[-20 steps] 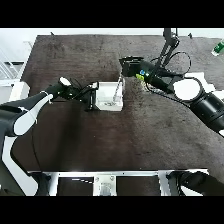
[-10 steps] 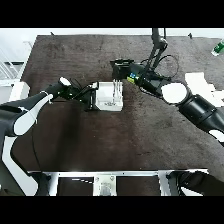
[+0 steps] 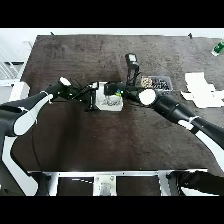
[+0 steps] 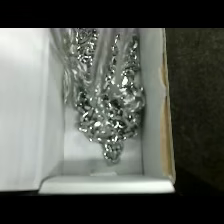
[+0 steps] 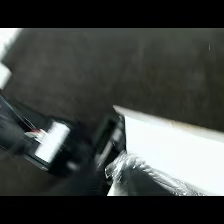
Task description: Fold the box and place the chain.
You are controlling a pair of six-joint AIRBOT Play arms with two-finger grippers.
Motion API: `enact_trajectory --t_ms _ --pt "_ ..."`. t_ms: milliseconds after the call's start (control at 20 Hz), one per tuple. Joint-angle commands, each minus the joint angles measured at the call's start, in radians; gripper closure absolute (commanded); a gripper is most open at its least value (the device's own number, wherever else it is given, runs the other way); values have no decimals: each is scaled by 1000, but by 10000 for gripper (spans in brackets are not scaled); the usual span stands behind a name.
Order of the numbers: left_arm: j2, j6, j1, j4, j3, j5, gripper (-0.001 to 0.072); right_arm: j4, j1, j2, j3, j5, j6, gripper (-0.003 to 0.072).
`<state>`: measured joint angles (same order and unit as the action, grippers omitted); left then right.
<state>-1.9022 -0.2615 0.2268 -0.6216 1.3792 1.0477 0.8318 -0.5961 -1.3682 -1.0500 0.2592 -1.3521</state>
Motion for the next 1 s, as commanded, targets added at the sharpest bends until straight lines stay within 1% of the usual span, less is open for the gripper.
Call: enact_trajectory --t_ms 0,200,250,300,400,500,550,600,650,750,850,950 --pt "0 0 0 0 0 0 183 11 5 -16 14 4 12 376" --pt "0 0 0 0 0 0 183 44 40 8 14 5 26 376" --pt "0 0 0 0 0 0 183 46 52 26 14 23 28 376" --pt "0 0 0 0 0 0 183 69 71 59 14 70 37 376" --pt "0 0 0 0 0 0 183 133 111 131 17 141 118 376" --pt "0 0 0 0 0 0 183 137 171 189 18 143 184 380" --pt "0 0 0 0 0 0 183 130 206 206 17 143 211 415" --pt "0 0 0 0 0 -1 183 85 245 214 16 147 275 417" --pt "0 0 0 0 0 0 183 18 282 214 12 176 371 427" --pt "0 0 0 0 0 -1 183 -206 359 209 10 277 632 426" --pt "0 0 0 0 0 -1 183 -461 443 185 11 409 883 424" --pt "0 0 0 0 0 0 183 -554 500 145 10 476 990 423"
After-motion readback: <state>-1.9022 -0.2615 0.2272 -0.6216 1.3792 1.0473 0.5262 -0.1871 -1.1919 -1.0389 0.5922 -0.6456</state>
